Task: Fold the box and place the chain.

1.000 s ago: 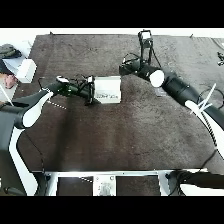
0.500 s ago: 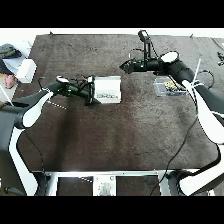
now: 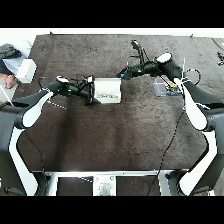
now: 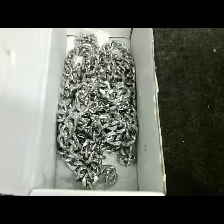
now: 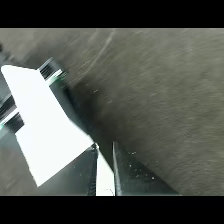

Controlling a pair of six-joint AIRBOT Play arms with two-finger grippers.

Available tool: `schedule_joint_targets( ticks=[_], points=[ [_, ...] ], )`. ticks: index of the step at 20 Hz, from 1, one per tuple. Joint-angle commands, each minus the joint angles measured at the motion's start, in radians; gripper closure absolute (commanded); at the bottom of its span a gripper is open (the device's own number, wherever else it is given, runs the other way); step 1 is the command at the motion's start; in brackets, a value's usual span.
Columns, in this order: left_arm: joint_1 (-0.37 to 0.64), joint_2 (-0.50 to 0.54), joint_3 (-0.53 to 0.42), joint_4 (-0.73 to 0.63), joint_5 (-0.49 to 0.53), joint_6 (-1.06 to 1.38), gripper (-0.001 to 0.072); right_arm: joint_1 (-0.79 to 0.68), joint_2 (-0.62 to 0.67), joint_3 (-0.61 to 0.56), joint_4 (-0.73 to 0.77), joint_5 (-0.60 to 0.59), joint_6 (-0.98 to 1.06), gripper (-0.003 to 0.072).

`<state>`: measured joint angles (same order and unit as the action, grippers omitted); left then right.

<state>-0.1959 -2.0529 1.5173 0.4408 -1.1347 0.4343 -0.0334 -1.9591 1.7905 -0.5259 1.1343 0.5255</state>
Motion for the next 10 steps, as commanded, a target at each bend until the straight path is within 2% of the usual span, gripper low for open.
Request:
schedule_joint_targets(
  ticks=[1, 5, 10],
  points=[
    [0.000, 0.000, 0.000, 0.000, 0.000, 0.000, 0.0306, 0.005, -0.010, 0.009, -0.009, 0.093, -0.057, 0.0529],
    [0.000, 0.000, 0.000, 0.000, 0.000, 0.000, 0.0306, 0.025, -0.006, 0.009, -0.014, 0.189, -0.133, 0.0528],
    [0.000, 0.000, 0.000, 0.000, 0.001, 0.000, 0.0306, 0.067, 0.014, 0.009, -0.104, 0.171, -0.198, 0.0525]
  ],
)
